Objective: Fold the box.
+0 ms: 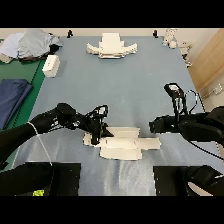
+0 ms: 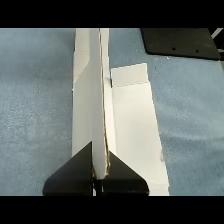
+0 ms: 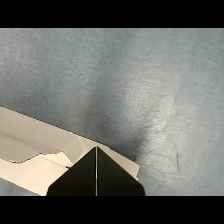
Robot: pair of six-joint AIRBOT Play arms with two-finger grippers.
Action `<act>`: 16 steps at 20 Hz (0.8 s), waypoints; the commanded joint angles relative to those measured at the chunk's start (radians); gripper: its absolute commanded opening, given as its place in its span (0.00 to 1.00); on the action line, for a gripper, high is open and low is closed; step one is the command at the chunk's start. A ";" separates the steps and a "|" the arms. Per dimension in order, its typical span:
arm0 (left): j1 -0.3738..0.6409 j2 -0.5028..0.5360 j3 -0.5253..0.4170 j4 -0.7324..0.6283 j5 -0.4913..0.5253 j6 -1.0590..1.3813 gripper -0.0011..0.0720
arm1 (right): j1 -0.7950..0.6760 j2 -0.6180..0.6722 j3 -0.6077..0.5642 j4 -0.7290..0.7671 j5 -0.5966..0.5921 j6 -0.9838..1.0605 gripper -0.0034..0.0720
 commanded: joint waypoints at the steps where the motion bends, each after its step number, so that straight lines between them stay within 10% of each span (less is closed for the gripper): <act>1: 0.013 0.002 0.015 0.000 0.001 -0.045 0.03 | 0.001 0.000 0.000 0.001 0.000 0.000 0.05; 12: 0.014 0.001 0.015 0.000 0.000 -0.046 0.03 | 0.018 0.000 0.000 0.199 -0.041 -0.166 0.05; 16: 0.014 0.001 0.015 0.000 0.001 -0.045 0.03 | 0.233 0.001 -0.016 0.247 -0.171 -0.209 0.04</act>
